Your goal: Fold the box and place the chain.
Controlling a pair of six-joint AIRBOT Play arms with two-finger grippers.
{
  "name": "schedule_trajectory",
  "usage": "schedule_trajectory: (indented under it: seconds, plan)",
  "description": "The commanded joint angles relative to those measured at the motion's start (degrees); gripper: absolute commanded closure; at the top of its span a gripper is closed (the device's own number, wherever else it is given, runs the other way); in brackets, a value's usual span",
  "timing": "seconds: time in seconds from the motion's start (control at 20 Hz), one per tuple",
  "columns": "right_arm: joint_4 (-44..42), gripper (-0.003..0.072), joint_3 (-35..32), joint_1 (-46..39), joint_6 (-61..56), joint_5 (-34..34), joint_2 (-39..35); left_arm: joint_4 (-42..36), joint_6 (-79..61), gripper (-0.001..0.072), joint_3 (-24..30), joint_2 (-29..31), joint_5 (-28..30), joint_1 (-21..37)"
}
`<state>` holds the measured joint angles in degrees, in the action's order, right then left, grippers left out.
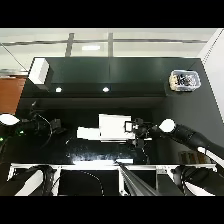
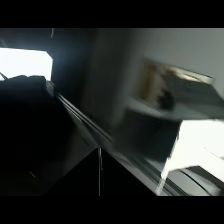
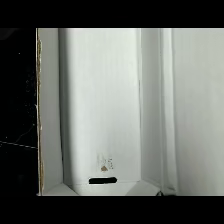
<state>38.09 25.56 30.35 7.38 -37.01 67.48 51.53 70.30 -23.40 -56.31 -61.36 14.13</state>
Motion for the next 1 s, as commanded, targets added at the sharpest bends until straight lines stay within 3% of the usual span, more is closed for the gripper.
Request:
schedule_trajectory:
  seconds: [0.0, 0.3, 0.55, 0.8, 0.85, 0.9, 0.95]
  plan:
    - [0.00, 0.0232, 0.00, 0.00, -0.02, -0.02, 0.04, -4.39, 1.27, 0.0683, 1.88, -5.01, -2.82, -1.81]
    - [0.00, 0.0231, 0.00, 0.00, -0.02, -0.02, 0.04, -15.32, -7.17, 0.0684, 1.70, -14.01, 3.98, -15.10]
    - [0.00, 0.0231, 0.00, 0.02, -0.02, -0.02, 0.04, -22.91, -18.21, 0.0678, 1.46, -14.01, 3.69, -17.38]
    - [0.00, 0.0231, 0.00, 0.00, -0.02, -0.02, 0.04, -21.79, -19.65, 0.0135, -2.75, -12.50, 0.48, -17.38]
    - [0.00, 0.0231, 0.00, 0.00, -0.02, 0.00, 0.04, -21.79, -19.65, 0.0091, -3.98, -12.50, -0.83, -17.42]
    - [0.00, 0.0231, 0.00, 0.00, -0.04, 0.00, 0.04, -21.81, -19.63, 0.0000, -5.09, -12.50, -2.01, -17.73]
    - [0.00, 0.0231, 0.00, 0.02, -0.02, 0.00, 0.04, -21.84, -19.61, 0.0000, -5.92, -12.50, -2.80, -18.40]
